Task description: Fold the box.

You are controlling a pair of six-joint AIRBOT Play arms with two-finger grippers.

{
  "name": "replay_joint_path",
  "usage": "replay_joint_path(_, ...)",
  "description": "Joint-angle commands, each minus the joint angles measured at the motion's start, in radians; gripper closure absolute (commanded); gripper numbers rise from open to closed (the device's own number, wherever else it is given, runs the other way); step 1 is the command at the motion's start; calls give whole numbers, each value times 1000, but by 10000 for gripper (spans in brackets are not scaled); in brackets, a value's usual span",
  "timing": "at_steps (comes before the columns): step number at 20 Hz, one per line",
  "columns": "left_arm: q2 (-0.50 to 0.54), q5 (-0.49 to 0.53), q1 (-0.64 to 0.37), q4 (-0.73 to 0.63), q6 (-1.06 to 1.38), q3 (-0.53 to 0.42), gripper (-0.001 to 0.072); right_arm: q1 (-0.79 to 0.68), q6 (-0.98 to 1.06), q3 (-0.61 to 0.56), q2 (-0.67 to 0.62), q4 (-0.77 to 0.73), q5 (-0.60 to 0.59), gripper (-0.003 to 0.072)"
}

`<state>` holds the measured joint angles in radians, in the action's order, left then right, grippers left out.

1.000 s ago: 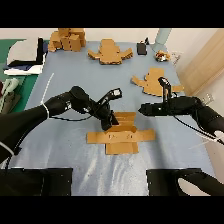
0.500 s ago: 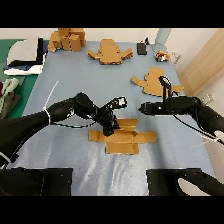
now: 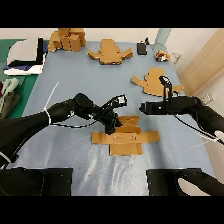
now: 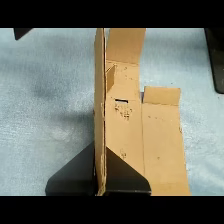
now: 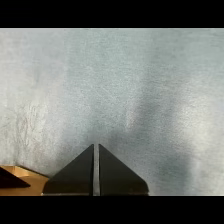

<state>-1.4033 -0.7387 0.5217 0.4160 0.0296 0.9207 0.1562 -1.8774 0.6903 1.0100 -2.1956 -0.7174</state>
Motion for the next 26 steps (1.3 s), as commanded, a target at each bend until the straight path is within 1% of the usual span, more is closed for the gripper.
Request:
replay_joint_path(1,-2,-33,1,7,6,-2,698,0,0,0,1,0,24,635)
replay_joint_path(5,-31,-69,1,7,-10,-2,698,0,0,0,1,0,35,636)
replay_joint_path(12,-36,-74,0,14,-55,-2,697,0,1,0,1,0,34,636)
replay_joint_path(14,-36,-74,0,14,-55,-2,697,-1,17,0,1,2,30,682)
replay_joint_path(15,-36,-73,0,14,-55,-1,697,-1,58,1,-1,28,28,682)
replay_joint_path(18,-35,-74,0,15,-54,-1,697,-1,268,4,-21,244,-1,682)
replay_joint_path(19,-35,-74,0,15,-52,0,697,-1,284,3,-30,271,-22,682)
replay_joint_path(22,-35,-74,0,15,-53,0,697,-1,283,3,-51,297,-83,682)
replay_joint_path(26,-34,-77,0,23,-55,1,697,-1,282,3,-72,316,-118,682)
